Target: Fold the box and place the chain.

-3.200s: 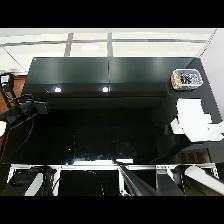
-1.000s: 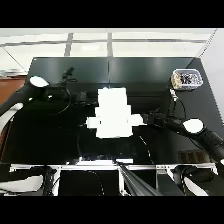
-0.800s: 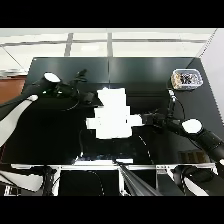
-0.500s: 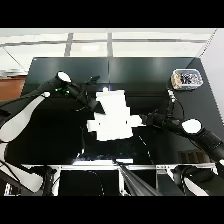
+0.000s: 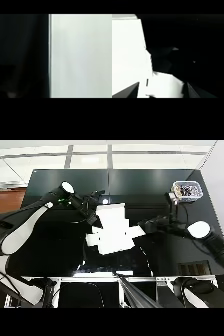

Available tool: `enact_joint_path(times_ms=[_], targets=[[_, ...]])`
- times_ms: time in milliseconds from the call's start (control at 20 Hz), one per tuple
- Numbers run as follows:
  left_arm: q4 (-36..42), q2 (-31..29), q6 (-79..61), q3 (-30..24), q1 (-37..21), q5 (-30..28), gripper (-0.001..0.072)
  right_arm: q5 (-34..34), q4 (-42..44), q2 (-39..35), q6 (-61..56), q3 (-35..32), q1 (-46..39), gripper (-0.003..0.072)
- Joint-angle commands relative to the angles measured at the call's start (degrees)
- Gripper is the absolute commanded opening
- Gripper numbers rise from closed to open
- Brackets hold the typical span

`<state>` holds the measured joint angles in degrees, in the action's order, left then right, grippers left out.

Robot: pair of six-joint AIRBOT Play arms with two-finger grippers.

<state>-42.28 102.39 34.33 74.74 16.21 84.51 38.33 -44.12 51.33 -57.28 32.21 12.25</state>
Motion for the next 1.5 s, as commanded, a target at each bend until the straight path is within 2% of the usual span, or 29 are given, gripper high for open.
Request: enact_joint_path(times_ms=[0,150,200,300,400,750,1050,1150,1300,1450], targets=[[-0.61,-6.16,-3.10,-5.09,0.35,-5.97,0.0018,16.44,-16.41,-0.13,8.07,9.49,-2.54,0.0680],[2.73,-13.94,-18.49,-16.96,1.84,-23.76,0.0025,17.51,-15.96,-0.04,23.06,8.15,-0.98,0.0679],[2.49,-14.12,-24.68,-18.29,2.19,-25.24,0.0025,15.37,-15.69,-0.04,27.23,6.38,0.35,0.0680],[2.43,-12.98,-31.89,-18.40,2.82,-24.94,0.0026,10.19,-14.21,-0.04,35.65,2.45,3.91,0.0680],[2.19,-12.48,-34.47,-18.40,3.67,-26.08,0.0026,8.35,-11.19,0.74,43.36,-0.09,7.69,0.0680],[1.86,-12.33,-34.60,-18.40,4.24,-26.47,0.0026,7.48,-10.25,7.89,51.84,-0.57,17.44,0.0680],[1.86,-12.33,-34.60,-18.40,4.24,-26.43,0.0026,-4.20,-6.78,14.58,51.95,-0.57,23.45,0.0679],[1.86,-12.33,-34.60,-18.40,4.24,-26.43,0.0026,-7.48,-6.73,14.80,51.82,-0.31,23.91,0.0679],[1.88,-12.35,-34.60,-18.40,4.22,-26.45,0.0026,-3.89,-6.86,14.75,51.39,3.39,20.92,0.0679],[1.88,-12.35,-34.62,-18.40,4.24,-26.32,0.0026,-3.82,-4.46,14.75,52.04,6.08,16.81,0.0679]])
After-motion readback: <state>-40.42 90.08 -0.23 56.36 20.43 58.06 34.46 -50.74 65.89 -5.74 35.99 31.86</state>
